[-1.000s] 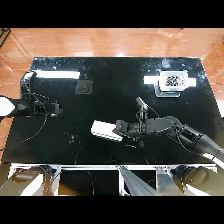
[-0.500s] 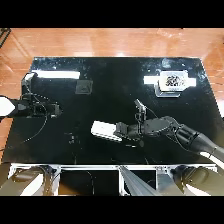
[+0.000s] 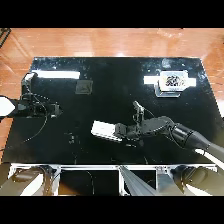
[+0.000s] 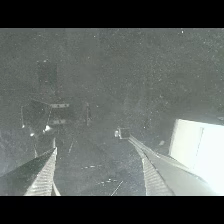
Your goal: Fold the box and place the chain.
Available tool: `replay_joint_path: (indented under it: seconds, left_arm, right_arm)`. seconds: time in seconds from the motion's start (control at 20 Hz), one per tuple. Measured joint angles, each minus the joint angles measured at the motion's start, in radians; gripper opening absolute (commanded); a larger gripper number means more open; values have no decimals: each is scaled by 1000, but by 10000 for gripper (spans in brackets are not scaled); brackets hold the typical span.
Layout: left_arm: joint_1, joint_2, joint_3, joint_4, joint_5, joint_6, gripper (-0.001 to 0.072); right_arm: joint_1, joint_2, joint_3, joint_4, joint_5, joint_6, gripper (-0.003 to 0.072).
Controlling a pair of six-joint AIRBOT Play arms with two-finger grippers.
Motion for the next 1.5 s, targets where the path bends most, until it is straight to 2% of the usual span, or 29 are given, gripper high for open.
replay_joint_path:
  seconds: [0.75, 1.05, 1.3, 1.5]
  left_arm:
    - [0, 0, 0, -31, 0, 31, 620]
    - [0, 0, 1, -61, -4, 58, 620]
    - [-1, -42, 61, -212, -37, 288, 620]
    - [-42, -134, 130, -377, -68, 715, 620]
  right_arm:
    - [0, -3, 0, -31, 13, -3, 16]
    - [-25, 40, 22, -34, -36, -34, 15]
    - [-126, 227, 68, -16, -85, -64, 17]
    - [-301, 369, 77, -170, -204, -62, 17]
